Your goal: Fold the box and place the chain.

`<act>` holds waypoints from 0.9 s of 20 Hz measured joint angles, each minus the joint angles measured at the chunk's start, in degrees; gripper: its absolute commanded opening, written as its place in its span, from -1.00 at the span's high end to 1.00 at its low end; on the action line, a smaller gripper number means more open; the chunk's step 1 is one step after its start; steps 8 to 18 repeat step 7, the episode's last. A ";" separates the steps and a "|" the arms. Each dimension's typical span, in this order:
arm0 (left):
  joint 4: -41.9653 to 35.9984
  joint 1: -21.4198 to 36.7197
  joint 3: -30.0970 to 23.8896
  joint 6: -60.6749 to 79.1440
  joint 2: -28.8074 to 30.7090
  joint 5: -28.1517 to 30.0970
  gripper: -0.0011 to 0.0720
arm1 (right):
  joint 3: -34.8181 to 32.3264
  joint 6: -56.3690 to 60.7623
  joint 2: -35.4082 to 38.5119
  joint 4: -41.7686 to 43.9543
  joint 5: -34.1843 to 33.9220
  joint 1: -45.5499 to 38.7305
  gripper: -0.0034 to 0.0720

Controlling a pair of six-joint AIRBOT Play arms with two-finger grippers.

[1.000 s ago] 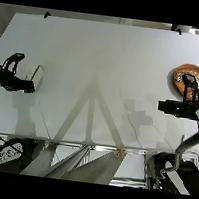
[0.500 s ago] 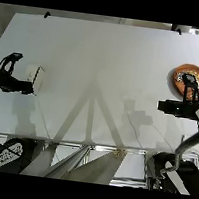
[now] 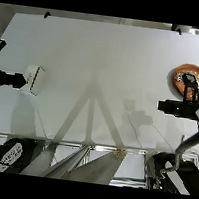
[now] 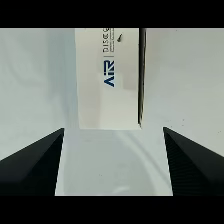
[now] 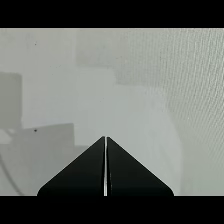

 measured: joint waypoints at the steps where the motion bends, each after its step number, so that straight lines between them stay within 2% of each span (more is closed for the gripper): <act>1: -0.46 0.00 0.00 -0.09 0.42 -0.02 -0.91 | 0.00 0.00 0.02 0.00 0.00 0.00 0.86; 18: -2.58 0.00 0.00 -0.46 1.44 0.46 -0.91 | 0.00 0.00 0.00 -0.02 0.00 0.00 0.86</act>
